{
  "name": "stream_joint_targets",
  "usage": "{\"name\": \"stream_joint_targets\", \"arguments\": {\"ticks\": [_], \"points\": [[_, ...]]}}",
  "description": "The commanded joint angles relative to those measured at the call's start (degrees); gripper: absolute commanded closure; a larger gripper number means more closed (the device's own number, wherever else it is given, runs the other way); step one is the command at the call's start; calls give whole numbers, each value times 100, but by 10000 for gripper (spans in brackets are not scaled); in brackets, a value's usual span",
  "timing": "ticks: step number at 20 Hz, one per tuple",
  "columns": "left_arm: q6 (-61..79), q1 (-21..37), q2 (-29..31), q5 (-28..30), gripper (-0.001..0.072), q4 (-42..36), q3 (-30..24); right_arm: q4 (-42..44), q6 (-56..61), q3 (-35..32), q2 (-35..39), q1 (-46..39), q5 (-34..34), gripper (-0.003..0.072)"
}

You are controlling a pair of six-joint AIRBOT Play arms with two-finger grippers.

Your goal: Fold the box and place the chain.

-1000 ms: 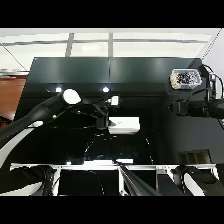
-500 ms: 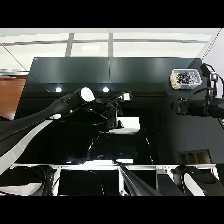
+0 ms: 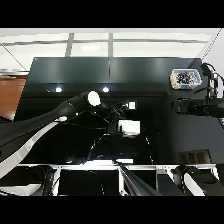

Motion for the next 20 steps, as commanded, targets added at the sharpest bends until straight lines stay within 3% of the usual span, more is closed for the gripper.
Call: {"name": "stream_joint_targets", "arguments": {"ticks": [1, 5, 6, 7, 8, 10, 12, 15, 20], "points": [[-26, -223, -111, 101, -5, 538, 11, 2, 4, 7, 4, -4, -9, 670], [-509, -595, -236, 850, -4, 1392, 7, 0, 22, 7, 4, -4, -9, 670], [-625, -645, -221, 916, 41, 1563, 13, 0, 22, 7, 4, -4, -9, 670], [-807, -643, -170, 890, 313, 1685, 17, 0, 20, 7, 4, -4, -11, 670], [-1084, -577, -85, 890, 399, 1757, 17, 0, 20, 7, 4, -4, -11, 670], [-1606, -203, 140, 887, 399, 1764, 20, 0, 20, 7, 4, -4, -13, 670], [-2022, 474, 420, 892, 399, 1893, 20, 0, 22, 7, 4, -4, -20, 670], [-2918, 2009, 688, 879, 399, 2227, 157, 0, 48, 7, 4, -4, -33, 670], [-3989, 4690, 304, 778, 399, 2312, 1049, 4, 90, 7, 2, -4, -66, 670]]}}
